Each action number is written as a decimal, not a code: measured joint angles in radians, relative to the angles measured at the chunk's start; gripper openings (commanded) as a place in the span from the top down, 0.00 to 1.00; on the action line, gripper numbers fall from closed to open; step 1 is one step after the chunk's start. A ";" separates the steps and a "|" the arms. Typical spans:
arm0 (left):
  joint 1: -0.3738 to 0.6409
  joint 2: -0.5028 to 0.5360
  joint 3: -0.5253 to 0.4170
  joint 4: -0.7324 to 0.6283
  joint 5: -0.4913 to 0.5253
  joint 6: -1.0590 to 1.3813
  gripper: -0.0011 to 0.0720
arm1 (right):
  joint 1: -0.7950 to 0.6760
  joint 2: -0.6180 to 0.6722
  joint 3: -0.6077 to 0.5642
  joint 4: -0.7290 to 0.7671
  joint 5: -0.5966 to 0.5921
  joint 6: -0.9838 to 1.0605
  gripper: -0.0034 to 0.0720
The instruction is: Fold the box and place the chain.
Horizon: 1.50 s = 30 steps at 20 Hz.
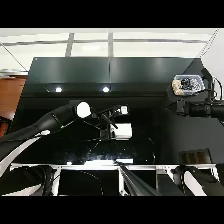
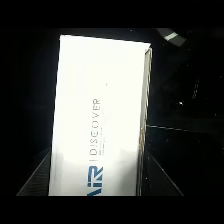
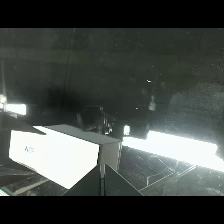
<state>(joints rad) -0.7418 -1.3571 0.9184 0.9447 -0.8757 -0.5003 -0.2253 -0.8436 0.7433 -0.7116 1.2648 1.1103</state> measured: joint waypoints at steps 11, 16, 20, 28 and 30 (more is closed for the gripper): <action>-0.046 -0.111 0.003 0.064 0.052 -0.070 0.76 | 0.000 0.000 0.000 0.000 0.000 0.000 0.90; 0.054 -0.062 0.015 0.285 -0.053 -0.196 0.77 | 0.000 0.000 0.000 0.000 0.000 0.000 0.90; 0.311 -0.027 0.091 0.364 -0.069 -0.272 0.77 | 0.000 0.000 0.000 0.001 0.002 0.000 0.90; 0.947 -0.307 0.655 0.425 -0.126 -0.589 0.76 | 0.000 0.000 0.000 0.004 0.030 0.000 0.90; 1.035 -0.428 0.817 0.428 -0.177 -0.671 0.76 | 0.000 0.000 0.000 0.004 0.010 0.000 0.90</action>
